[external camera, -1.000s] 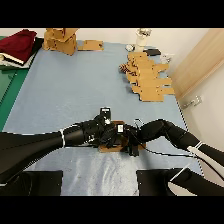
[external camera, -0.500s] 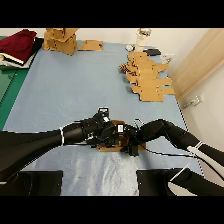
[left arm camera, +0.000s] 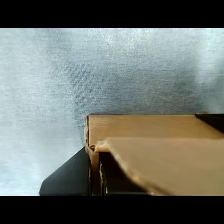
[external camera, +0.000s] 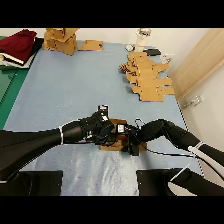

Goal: Fold the box.

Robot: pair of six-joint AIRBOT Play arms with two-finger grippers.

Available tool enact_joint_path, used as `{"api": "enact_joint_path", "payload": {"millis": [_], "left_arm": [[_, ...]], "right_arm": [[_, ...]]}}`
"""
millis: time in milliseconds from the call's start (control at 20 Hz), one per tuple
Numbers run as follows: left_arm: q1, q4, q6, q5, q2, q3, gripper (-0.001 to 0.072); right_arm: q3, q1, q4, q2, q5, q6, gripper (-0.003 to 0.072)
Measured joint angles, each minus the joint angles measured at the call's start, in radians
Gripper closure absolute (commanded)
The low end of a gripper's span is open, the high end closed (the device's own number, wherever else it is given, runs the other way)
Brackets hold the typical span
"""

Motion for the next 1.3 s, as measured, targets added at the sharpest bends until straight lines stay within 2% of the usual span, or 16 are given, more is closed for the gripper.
{"api": "enact_joint_path", "payload": {"millis": [100, 350, 400, 450, 500, 1050, 1300], "left_arm": [[-0.001, -0.003, 0.003, 0.003, -0.001, 0.0, 0.0697], [-0.001, -0.003, 0.008, 0.004, -0.003, 0.0, 0.0695], [-0.001, -0.003, 0.009, 0.003, -0.003, 0.0, 0.059], [0.0, -0.003, 0.01, 0.007, -0.003, 0.001, 0.0226], [0.0, -0.008, 0.01, 0.024, -0.003, 0.002, 0.0162], [0.002, 0.048, 0.002, -0.04, 0.008, 0.001, 0.0161], [0.002, 0.067, 0.008, -0.055, 0.055, 0.001, 0.0161]], "right_arm": [[0.0, 0.0, 0.001, 0.0, 0.0, 0.0, 0.0171], [0.0, 0.0, 0.004, 0.0, 0.0, 0.0, 0.0171], [0.0, 0.0, 0.005, 0.0, 0.0, 0.0, 0.0171], [0.0, 0.0, 0.006, 0.0, 0.0, 0.0, 0.0171], [0.0, 0.0, 0.008, 0.0, 0.001, 0.0, 0.0171], [0.0, 0.001, 0.008, -0.001, -0.001, -0.002, 0.0171], [0.0, 0.001, 0.007, -0.001, 0.0, -0.001, 0.0171]]}}
